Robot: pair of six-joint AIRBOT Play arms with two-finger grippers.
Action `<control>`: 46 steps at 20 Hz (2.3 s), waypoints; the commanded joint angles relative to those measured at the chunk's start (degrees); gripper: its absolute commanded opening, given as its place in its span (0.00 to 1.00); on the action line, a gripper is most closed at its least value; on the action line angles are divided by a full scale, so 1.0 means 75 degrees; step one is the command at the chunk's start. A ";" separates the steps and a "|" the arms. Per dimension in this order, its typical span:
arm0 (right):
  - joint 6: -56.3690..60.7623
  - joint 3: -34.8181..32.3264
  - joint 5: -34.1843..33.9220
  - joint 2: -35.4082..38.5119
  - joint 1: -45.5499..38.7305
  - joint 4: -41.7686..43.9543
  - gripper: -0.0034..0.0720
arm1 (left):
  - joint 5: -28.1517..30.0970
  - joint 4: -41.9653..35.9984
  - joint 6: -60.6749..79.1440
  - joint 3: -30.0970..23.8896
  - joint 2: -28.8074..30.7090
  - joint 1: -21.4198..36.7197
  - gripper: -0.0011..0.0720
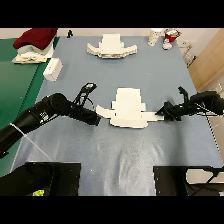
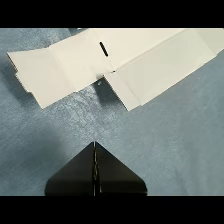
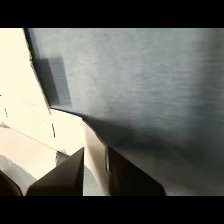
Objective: Fold the box.
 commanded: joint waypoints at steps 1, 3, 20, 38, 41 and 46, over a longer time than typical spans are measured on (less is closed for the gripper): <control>-0.0408 0.0187 -0.0099 -0.0125 0.0353 0.0321 0.30 | 0.0003 -0.0382 0.0000 0.0000 -0.0006 0.0003 0.03; -0.0402 0.0344 -0.0219 -0.0125 0.0606 0.0323 0.30 | -0.0003 -0.0656 0.0000 0.0003 -0.0006 0.0000 0.03; -0.0822 -0.2328 0.1810 0.3083 0.3515 0.0711 0.05 | -0.2017 -0.1364 0.0289 0.0889 -0.0493 0.2538 0.57; -0.0618 -0.2413 0.1853 0.3206 0.3579 0.0624 0.05 | -0.5085 -0.3771 0.3410 0.3838 -0.6117 0.3080 0.56; -0.0501 -0.2413 0.1859 0.3203 0.3579 0.0574 0.05 | -0.5225 -0.3704 0.3643 0.4022 -0.6152 0.2938 0.56; -0.0466 -0.2413 0.1862 0.3168 0.3579 0.0574 0.05 | -0.5307 -0.3150 0.3812 0.4132 -0.6149 0.2515 0.35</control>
